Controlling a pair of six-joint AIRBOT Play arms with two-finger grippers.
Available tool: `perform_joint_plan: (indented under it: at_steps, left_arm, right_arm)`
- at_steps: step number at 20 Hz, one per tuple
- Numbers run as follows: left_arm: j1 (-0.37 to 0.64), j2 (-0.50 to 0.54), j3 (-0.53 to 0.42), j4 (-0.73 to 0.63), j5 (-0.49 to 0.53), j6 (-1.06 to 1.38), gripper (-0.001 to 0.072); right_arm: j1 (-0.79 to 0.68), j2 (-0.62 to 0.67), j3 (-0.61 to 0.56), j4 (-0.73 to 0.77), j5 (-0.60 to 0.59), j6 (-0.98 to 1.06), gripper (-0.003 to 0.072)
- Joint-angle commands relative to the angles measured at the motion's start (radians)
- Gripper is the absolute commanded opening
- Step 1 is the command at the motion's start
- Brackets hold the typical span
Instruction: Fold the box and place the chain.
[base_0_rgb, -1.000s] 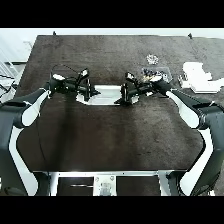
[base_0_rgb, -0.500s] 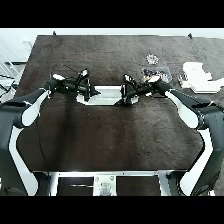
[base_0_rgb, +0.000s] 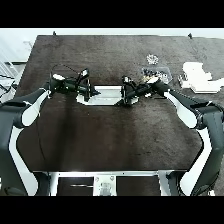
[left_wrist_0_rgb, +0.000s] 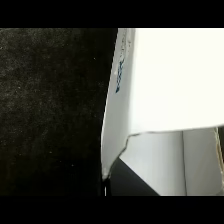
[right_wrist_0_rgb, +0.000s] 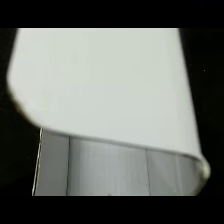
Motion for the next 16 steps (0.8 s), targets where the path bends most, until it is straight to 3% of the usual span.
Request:
perform_joint_plan:
  at_steps: [1,4,16]
  left_arm:
    - [0.001,-0.001,0.0,0.0,0.002,0.0,0.0019]
    - [0.001,-0.001,0.0,0.0,0.002,0.0,0.0019]
    - [0.001,-0.001,0.0,0.0,0.001,0.0,0.0019]
  right_arm:
    - [0.0,-0.002,0.001,0.0,-0.001,-0.003,0.0614]
    - [0.0,-0.002,0.001,0.0,-0.001,-0.003,0.0559]
    - [0.0,-0.002,0.005,-0.017,-0.031,-0.011,0.0545]
